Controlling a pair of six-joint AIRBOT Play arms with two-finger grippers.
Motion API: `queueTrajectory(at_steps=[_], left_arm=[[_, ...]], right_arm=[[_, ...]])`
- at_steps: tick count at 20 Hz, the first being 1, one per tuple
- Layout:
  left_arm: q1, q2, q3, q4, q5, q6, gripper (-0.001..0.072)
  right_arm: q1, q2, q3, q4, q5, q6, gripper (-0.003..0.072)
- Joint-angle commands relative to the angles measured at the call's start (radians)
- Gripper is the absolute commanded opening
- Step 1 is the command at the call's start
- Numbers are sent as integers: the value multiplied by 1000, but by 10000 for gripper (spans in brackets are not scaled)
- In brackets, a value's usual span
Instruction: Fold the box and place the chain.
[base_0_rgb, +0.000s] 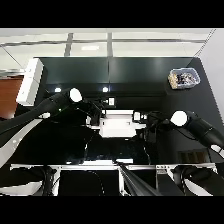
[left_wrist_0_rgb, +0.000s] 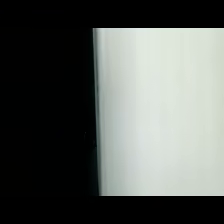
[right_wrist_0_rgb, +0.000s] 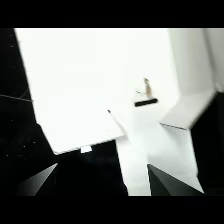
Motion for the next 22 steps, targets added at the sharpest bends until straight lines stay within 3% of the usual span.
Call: queueTrajectory(at_steps=[1,5,9,11,22], left_arm=[[-1,0,0,4,-2,0,29],[-1,0,0,4,-2,0,30],[-1,0,0,3,-2,0,30],[-1,0,0,0,-2,0,30],[-1,0,0,0,-2,0,30]], right_arm=[[17,-45,-3,92,-13,-138,627],[18,-101,-3,238,-29,-202,626],[21,-75,15,243,-46,-201,618],[12,-61,23,246,-134,-201,618],[-54,-59,86,332,-144,-310,618]])
